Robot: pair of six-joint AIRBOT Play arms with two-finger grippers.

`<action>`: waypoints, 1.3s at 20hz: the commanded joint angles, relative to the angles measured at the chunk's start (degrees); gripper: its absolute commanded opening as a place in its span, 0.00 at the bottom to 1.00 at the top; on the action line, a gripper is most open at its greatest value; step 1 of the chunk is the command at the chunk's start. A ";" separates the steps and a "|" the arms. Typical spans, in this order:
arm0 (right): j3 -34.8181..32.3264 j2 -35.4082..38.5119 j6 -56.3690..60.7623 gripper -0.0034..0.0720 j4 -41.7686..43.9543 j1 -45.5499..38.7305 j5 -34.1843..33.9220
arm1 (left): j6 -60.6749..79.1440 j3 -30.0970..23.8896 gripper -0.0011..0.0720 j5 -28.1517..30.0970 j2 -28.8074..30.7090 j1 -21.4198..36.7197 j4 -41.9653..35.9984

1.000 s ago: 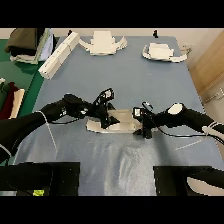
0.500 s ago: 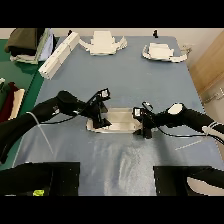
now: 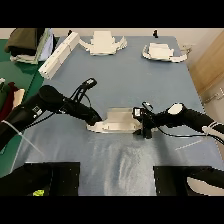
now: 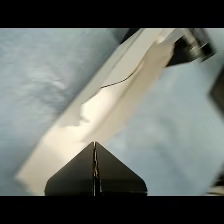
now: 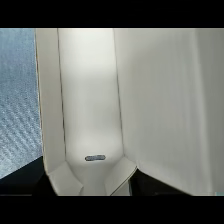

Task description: Fold the box.

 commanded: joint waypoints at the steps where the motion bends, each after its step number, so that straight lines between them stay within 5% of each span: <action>1: -0.02 0.00 0.00 0.72 0.00 -0.02 0.00 | -11.50 3.21 0.03 -1.60 -5.53 -3.02 -11.04; 6: -0.02 0.00 0.00 0.72 0.00 -0.02 0.00 | -14.23 11.65 0.03 3.41 -15.98 -1.49 -18.88; 9: -0.02 0.00 0.00 0.72 0.00 -0.02 0.00 | -19.78 11.72 0.03 7.80 -19.17 -1.38 -17.11; 14: -0.02 0.00 0.00 0.72 0.00 -0.02 0.00 | -27.67 11.72 0.03 5.42 -26.05 -1.40 -12.79; 21: -0.02 0.00 0.00 0.72 0.00 -0.02 0.00 | -31.41 11.74 0.03 1.46 -28.65 -1.40 -7.56; 26: -0.02 0.00 0.00 0.72 0.00 -0.02 0.00 | -23.85 12.63 0.03 2.40 -28.48 -1.29 -11.15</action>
